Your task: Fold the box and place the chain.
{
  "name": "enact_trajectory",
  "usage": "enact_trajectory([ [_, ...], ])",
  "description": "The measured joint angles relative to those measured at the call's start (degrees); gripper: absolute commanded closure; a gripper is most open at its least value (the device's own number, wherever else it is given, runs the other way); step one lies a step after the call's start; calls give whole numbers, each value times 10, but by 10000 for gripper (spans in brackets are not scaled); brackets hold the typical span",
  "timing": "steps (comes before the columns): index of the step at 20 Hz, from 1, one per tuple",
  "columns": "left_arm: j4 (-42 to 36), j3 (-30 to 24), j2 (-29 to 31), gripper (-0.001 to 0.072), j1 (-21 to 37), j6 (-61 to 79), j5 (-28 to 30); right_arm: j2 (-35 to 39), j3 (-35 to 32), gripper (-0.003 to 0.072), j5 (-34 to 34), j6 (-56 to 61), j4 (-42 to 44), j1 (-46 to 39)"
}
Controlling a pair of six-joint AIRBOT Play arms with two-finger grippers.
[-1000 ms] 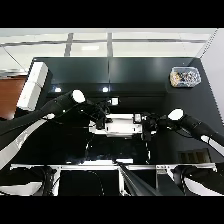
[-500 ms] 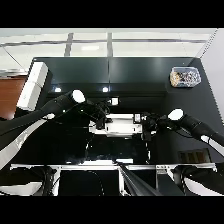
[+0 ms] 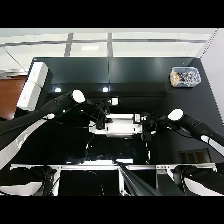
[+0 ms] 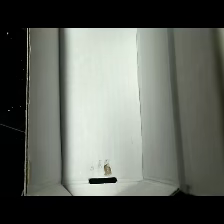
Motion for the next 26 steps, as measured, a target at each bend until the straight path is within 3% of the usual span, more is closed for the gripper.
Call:
enact_trajectory([
  [10, 0, 0, 0, 683, 0, 0, 0, -1, 0, -9, -9, 9, -4, 2],
  [11, 0, 0, 0, 683, 0, 0, 0, -1, 0, 22, -10, 9, -4, 2],
  [12, 0, 0, 0, 682, 0, 0, 0, -1, 0, 143, -10, 9, -5, 2],
  [13, 0, 0, 0, 675, 0, 0, 0, -1, 0, 162, -11, 11, -4, 2],
  [16, 4, 0, 3, 233, 0, -3, -5, -1, 0, 163, -11, 11, -4, 2],
  [17, 5, 0, 8, 111, 1, -9, -6, -1, 0, 163, -11, 10, -4, 2],
  [18, 11, 0, 16, 62, 2, -23, -9, -1, 0, 164, -11, 10, -5, 2],
  [21, 62, 0, 59, 62, 10, -109, -20, -1, 0, 476, -11, 10, -5, 2],
  [23, 113, 0, 94, 64, 21, -191, -38, -1, 0, 512, -11, 10, -5, 2],
  [24, 139, 0, 111, 105, 29, -245, -61, -1, 0, 512, -11, 10, -5, 2],
  [25, 155, -1, 124, 259, 38, -303, -94, -1, 0, 511, -10, 10, -5, 2],
  [26, 161, -3, 132, 555, 48, -356, -122, -1, 0, 511, -10, 10, -5, 2],
])
